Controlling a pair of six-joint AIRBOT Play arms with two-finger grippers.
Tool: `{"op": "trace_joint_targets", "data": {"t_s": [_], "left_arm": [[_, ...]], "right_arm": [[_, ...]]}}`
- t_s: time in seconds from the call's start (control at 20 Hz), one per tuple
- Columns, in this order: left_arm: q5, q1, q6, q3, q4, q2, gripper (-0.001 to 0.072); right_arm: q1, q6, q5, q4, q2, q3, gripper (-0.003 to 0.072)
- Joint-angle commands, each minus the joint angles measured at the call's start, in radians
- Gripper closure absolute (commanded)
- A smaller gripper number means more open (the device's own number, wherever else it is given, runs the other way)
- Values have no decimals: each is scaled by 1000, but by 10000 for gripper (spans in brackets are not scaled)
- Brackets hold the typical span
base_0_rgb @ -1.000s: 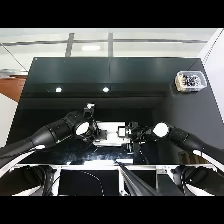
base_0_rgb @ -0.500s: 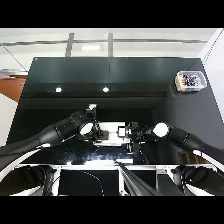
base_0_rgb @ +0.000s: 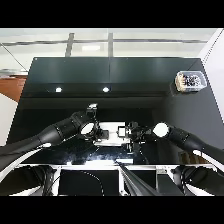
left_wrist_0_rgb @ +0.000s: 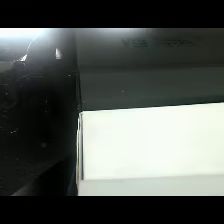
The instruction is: Fold the box and place the chain.
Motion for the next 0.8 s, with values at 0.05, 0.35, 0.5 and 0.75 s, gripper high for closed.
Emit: {"op": "trace_joint_targets", "data": {"t_s": [0.05, 0.35, 0.5, 0.75], "left_arm": [[-12, 0, -9, 1, 3, -3, 521], [-11, 0, -3, 1, 3, -3, 677], [-18, 0, 2, 3, 2, -3, 671], [-38, 0, 27, 20, 3, -2, 351]], "right_arm": [[0, 0, 0, 0, 0, -1, 210], [0, 0, 0, 0, 0, -1, 210], [0, 0, 0, 0, 0, 0, 210], [0, 0, 0, 0, 0, 0, 210]]}}
